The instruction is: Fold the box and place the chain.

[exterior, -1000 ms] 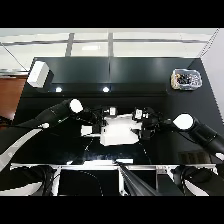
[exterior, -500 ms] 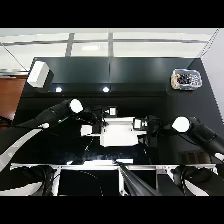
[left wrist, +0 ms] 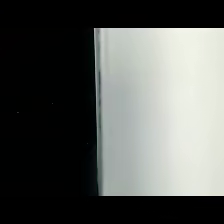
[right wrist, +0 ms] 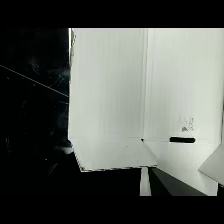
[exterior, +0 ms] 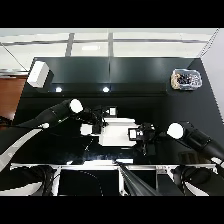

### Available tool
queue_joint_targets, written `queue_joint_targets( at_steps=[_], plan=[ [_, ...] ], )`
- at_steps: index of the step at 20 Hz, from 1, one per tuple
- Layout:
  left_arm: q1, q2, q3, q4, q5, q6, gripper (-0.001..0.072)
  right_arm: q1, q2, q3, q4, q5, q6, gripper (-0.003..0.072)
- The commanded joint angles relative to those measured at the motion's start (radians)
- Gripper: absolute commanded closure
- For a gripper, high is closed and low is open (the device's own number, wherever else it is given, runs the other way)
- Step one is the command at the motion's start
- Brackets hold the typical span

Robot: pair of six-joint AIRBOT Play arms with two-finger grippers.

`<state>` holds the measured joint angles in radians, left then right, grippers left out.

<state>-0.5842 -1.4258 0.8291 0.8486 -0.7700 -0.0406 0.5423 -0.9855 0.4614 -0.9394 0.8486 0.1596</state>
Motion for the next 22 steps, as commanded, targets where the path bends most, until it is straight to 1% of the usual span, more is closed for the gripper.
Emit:
queue_joint_targets(
  at_steps=[1, 4, 7, 9, 14, 17, 19, 20, 22],
  plan=[
    [0.000, -0.001, 0.001, 0.000, 0.002, 0.000, 0.0685, 0.013, 0.000, 0.000, -0.006, -0.006, 0.000, 0.0050],
    [0.000, -0.001, 0.001, 0.000, 0.002, 0.000, 0.0685, 0.013, 0.000, -0.001, 0.052, -0.014, 0.001, 0.0050],
    [0.000, -0.001, 0.001, -0.001, 0.002, 0.000, 0.0685, 0.013, -0.001, -0.001, 0.090, -0.076, 0.001, 0.0050],
    [0.000, -0.001, 0.001, -0.001, 0.002, 0.000, 0.0685, 0.013, 0.000, -0.001, 0.118, -0.093, 0.001, 0.0050],
    [0.000, -0.001, 0.001, 0.000, 0.002, 0.000, 0.0685, 0.013, -0.001, -0.001, 0.097, -0.089, 0.000, 0.0050],
    [0.000, -0.001, 0.001, -0.001, 0.002, 0.000, 0.0685, 0.021, -0.001, -0.002, 0.101, -0.029, -0.008, 0.0050],
    [0.000, -0.001, 0.001, -0.001, 0.002, 0.000, 0.0685, 0.048, -0.001, -0.008, 0.102, -0.031, -0.008, 0.0050],
    [0.000, -0.001, 0.001, 0.000, 0.002, 0.000, 0.0685, 0.062, -0.001, -0.012, 0.101, -0.055, -0.007, 0.0052],
    [0.000, -0.001, 0.001, 0.000, 0.002, 0.000, 0.0685, 0.093, -0.002, -0.035, 0.105, -0.153, -0.006, 0.0057]
  ],
)
